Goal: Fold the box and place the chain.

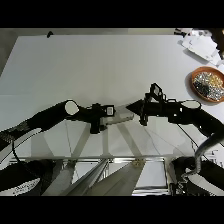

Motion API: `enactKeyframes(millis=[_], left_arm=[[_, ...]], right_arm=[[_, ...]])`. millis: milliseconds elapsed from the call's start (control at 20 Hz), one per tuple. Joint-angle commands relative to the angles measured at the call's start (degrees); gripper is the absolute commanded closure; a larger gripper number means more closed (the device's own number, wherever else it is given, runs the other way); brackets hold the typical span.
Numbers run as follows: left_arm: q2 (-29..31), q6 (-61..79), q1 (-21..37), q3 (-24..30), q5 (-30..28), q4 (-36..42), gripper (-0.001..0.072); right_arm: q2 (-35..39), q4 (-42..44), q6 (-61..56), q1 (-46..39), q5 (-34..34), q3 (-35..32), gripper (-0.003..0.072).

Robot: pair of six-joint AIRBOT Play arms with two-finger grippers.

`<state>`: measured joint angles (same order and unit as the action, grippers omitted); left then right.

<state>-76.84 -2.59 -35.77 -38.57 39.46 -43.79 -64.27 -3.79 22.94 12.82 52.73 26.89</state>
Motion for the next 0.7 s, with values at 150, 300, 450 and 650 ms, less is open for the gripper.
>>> enactKeyframes(millis=[150, 300, 450, 650], left_arm=[[0.0, 0.2, 0.0, 0.0, 0.2, -1.1, 0.0386], [0.0, 0.2, 0.0, 0.0, 0.2, -1.1, 0.0376], [0.0, 1.2, 0.0, -0.1, 0.2, -3.6, 0.0512], [0.6, 6.9, 0.0, -0.7, 1.5, -3.7, 0.0606]], right_arm=[[-0.4, 1.9, 0.5, 7.0, -9.3, 0.0, 0.0676], [-0.4, 11.8, 4.5, 12.6, -19.3, 0.2, 0.0676], [-0.4, 13.7, 5.2, 12.8, -21.0, 1.4, 0.0676], [-0.2, 12.3, 2.2, 12.8, -17.7, 1.4, 0.0676]])
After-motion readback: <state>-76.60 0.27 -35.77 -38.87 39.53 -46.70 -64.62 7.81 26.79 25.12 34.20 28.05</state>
